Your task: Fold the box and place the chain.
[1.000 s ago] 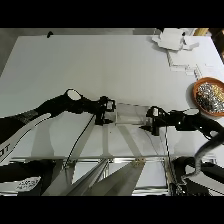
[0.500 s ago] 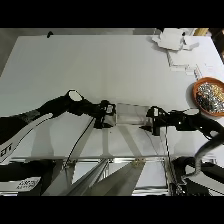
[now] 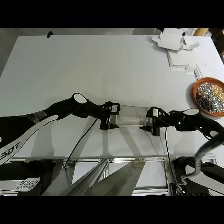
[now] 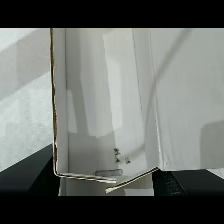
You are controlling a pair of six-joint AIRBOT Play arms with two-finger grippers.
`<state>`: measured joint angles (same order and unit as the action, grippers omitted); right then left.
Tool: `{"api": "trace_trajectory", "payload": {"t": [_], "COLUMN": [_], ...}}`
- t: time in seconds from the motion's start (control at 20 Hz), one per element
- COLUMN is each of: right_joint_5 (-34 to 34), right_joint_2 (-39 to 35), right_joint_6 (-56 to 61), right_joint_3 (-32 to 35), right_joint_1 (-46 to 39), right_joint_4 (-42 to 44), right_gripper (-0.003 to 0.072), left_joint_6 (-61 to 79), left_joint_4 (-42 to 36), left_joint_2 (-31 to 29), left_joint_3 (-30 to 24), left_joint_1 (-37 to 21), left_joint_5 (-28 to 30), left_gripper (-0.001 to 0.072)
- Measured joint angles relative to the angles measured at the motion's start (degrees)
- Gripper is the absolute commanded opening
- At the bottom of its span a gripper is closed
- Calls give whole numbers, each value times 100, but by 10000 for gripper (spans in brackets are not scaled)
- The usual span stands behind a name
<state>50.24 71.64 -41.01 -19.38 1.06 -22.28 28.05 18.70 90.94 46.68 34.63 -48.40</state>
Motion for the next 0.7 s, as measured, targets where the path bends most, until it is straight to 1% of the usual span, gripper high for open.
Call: {"api": "trace_trajectory", "payload": {"t": [0.05,0.1,0.15,0.2,0.25,0.3,0.7], "right_joint_5": [-2,-2,-4,-7,-9,-9,-9], "right_joint_2": [2,0,0,2,0,0,2], "right_joint_6": [0,2,2,2,4,4,4], "right_joint_3": [0,0,0,0,0,0,0], "right_joint_1": [0,0,0,0,0,0,0], "right_joint_4": [0,2,2,2,4,4,2], "right_gripper": [414,414,414,414,414,414,414], "left_joint_6": [0,0,0,-7,-15,-13,-4], "left_joint_4": [-26,-26,-31,-26,-26,-24,7], "left_joint_2": [22,37,48,57,59,61,70], "left_joint_3": [0,0,0,0,0,0,2], "left_joint_1": [2,4,9,20,22,31,44], "left_joint_5": [15,20,22,11,13,15,17], "left_gripper": [689,647,555,485,447,431,432]}}
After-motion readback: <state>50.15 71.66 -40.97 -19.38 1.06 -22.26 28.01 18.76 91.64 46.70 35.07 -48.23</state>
